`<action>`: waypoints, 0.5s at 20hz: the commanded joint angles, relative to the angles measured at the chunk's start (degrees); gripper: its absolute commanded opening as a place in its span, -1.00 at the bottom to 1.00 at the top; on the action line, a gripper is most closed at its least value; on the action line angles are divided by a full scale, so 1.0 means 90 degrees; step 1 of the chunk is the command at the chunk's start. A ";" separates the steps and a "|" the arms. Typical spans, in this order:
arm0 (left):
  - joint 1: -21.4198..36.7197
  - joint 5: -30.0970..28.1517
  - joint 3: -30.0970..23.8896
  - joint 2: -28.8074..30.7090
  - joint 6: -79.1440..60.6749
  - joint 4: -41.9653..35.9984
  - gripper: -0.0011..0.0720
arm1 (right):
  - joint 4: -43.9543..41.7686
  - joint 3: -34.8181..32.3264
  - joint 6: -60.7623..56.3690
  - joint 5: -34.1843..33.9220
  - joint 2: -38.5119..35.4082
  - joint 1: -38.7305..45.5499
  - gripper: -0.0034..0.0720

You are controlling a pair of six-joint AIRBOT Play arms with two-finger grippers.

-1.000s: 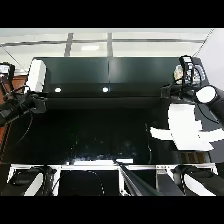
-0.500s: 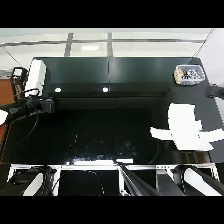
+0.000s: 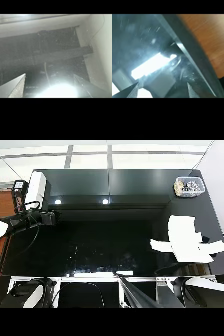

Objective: Fold the box and place the chain.

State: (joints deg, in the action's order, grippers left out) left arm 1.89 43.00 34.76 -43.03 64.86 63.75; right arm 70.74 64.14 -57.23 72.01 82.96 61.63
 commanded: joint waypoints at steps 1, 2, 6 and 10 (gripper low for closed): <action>0.0000 0.0015 0.0005 -0.0005 0.0010 -0.0017 0.97 | -0.0304 0.0044 0.1256 0.0920 0.0406 0.0061 0.95; 0.0000 0.0012 0.0005 -0.0007 0.0007 -0.0017 0.97 | -0.0391 -0.0058 0.1370 0.1001 0.0413 0.0049 0.95; 0.0000 0.0005 0.0005 -0.0143 0.0010 -0.0017 0.97 | -0.0325 -0.0389 0.1576 0.1171 0.0403 -0.0044 0.78; 0.0000 0.0010 0.0005 -0.0301 0.0012 -0.0022 0.97 | -0.0301 -0.0386 0.1576 0.1137 0.0325 -0.0175 -0.44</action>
State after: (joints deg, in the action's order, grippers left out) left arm 1.89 43.07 34.76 -44.88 64.95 63.59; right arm 68.01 60.99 -44.16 81.41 86.17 60.82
